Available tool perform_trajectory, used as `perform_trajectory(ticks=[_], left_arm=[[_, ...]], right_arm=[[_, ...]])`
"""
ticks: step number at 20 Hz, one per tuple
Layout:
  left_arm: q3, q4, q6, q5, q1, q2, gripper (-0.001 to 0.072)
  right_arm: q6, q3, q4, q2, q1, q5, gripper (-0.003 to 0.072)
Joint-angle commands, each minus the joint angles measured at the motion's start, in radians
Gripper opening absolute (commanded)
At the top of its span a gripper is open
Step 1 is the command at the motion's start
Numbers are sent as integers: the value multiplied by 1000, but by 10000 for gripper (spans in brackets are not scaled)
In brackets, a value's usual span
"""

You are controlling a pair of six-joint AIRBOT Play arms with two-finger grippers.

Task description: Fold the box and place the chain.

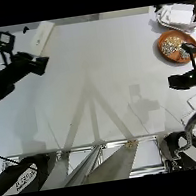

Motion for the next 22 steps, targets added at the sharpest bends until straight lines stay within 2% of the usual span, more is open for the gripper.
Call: perform_trajectory(ticks=[1, 4, 6, 15, 16, 17, 19, 20, 22], left_arm=[[-1, 368, -317, -184, 205, -8, 6], [-2, 554, -338, -359, 313, -58, 5], [-3, 563, -371, -364, 350, -90, 5], [-3, 621, -430, -396, 346, -194, 23], [-3, 644, -431, -412, 347, -202, 61], [-4, 672, -435, -427, 346, -212, 137], [-5, 702, -456, -447, 347, -223, 382], [-5, 703, -455, -452, 347, -224, 438], [-5, 703, -455, -455, 347, -224, 441]], right_arm=[[-14, 0, 9, -1, -1, -4, 11], [-14, 0, 9, -1, -1, -17, 11], [-13, 0, 10, -1, -1, -17, 11], [-11, 0, 13, -1, -1, -9, 12], [-11, 0, 13, -1, -1, -9, 12], [-11, 0, 13, -1, -1, -8, 12], [-11, 0, 13, -1, -1, -8, 12], [-11, 0, 13, -1, -1, -8, 12], [-11, 0, 13, -1, -1, -8, 12]])
